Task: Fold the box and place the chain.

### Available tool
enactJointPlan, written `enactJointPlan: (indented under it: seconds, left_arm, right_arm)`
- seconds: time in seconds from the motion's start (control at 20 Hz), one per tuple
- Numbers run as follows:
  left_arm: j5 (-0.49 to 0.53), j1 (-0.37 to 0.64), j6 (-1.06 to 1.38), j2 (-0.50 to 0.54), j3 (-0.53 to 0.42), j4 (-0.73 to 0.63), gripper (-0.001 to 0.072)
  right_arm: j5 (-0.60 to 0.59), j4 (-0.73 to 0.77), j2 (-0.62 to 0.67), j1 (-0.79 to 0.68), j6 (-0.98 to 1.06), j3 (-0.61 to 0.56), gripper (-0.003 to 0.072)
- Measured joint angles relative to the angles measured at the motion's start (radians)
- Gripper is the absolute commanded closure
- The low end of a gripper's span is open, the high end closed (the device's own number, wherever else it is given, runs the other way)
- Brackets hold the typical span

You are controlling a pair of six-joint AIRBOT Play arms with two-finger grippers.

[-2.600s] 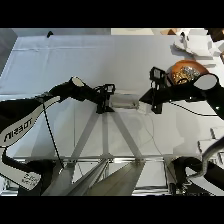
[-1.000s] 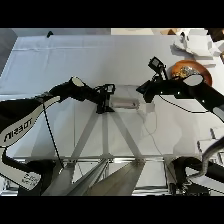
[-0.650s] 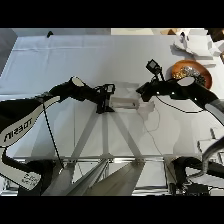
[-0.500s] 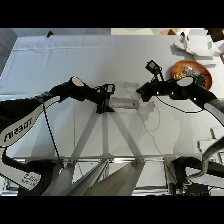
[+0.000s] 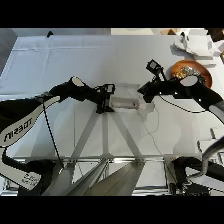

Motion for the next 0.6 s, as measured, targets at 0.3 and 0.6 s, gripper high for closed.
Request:
enactJointPlan:
  seconds: [0.3,0.6]
  left_arm:
    - [0.000,0.000,0.000,0.000,0.000,0.000,0.0522]
    - [0.000,0.000,0.000,0.000,0.000,0.000,0.0522]
  right_arm:
    - [0.147,-0.161,0.132,0.000,-0.130,-0.026,0.0675]
    - [0.126,-0.203,0.155,0.000,-0.368,-0.138,0.0418]
